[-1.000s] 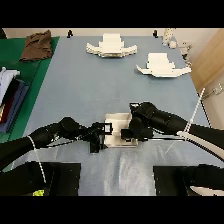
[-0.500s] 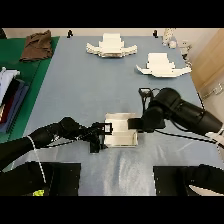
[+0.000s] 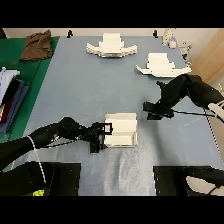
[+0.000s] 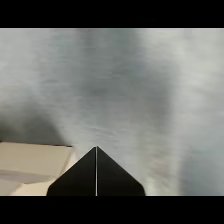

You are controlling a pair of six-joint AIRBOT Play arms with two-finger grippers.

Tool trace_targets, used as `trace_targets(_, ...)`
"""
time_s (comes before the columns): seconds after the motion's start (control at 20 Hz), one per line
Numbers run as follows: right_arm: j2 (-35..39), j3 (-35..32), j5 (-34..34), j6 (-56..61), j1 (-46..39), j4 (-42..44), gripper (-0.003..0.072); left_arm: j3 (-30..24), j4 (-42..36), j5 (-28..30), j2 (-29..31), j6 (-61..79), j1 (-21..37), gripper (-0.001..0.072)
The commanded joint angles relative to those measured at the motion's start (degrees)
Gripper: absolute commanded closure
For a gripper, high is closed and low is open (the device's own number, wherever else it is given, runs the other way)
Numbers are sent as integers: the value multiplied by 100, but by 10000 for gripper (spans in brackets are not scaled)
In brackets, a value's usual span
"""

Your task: Fold the box.

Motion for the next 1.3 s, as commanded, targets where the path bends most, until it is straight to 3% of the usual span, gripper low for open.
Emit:
trace_targets(0.0,-1005,109,-101,-2002,-1005,2518,686,4,0,2,4,0,4,332)
trace_targets(0.25,-1987,850,-1224,-3235,-835,3119,686,4,0,2,4,0,2,332)
trace_targets(0.5,-2024,1366,-1904,-4131,-326,3110,687,4,0,0,4,0,4,332)
trace_targets(0.85,-1502,1209,-1799,-5005,415,2581,686,4,0,0,4,0,4,332)
trace_targets(1.25,-136,-17,-420,-5541,1259,2157,686,4,0,2,4,0,4,332)
